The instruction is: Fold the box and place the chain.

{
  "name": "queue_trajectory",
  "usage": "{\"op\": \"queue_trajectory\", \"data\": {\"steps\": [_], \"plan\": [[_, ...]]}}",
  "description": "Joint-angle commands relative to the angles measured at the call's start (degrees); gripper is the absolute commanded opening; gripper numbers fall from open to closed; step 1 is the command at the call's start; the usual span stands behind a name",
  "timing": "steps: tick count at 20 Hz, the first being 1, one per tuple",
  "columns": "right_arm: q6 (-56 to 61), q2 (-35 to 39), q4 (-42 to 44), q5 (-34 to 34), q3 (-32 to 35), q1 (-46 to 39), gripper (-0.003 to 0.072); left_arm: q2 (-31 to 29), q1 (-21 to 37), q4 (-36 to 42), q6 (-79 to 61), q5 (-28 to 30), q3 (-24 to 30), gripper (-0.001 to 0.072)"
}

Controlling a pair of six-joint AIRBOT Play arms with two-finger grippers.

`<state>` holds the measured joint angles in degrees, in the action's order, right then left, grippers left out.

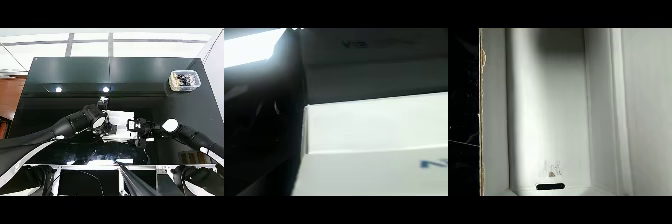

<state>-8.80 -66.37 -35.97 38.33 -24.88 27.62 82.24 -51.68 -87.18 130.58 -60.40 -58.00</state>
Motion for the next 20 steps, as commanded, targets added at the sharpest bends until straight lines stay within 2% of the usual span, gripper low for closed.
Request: {"op": "queue_trajectory", "data": {"steps": [1,2,6,8,14,17,20], "plan": [[-0.02,-0.02,-0.02,-0.02,0.02,0.0,0.0571,1.07,-0.04,-0.15,0.39,-0.15,-0.07,0.0258],[-0.02,-0.02,-0.02,-0.02,0.02,0.0,0.0571,1.29,-0.04,0.22,0.37,-0.15,-0.07,0.0225],[-0.02,-0.02,-0.02,-0.04,0.02,0.02,0.0571,1.46,-0.04,0.31,0.39,-0.2,-0.59,0.0214],[-0.04,-0.02,-0.02,-0.04,0.02,0.0,0.0571,1.84,-0.04,0.44,0.39,-0.46,-1.16,0.0173],[-0.02,-0.02,-0.02,-0.04,0.02,0.0,0.0571,3.58,-0.17,0.59,0.42,-3.43,-3.32,0.0167],[-0.02,-0.02,-0.02,-0.04,0.02,0.02,0.0571,3.58,-0.17,0.61,0.42,-3.23,-3.32,0.0053],[-0.02,-0.02,-0.02,-0.04,0.02,0.0,0.0571,3.58,-0.17,0.63,0.42,-3.1,-3.32,0.0039]]}}
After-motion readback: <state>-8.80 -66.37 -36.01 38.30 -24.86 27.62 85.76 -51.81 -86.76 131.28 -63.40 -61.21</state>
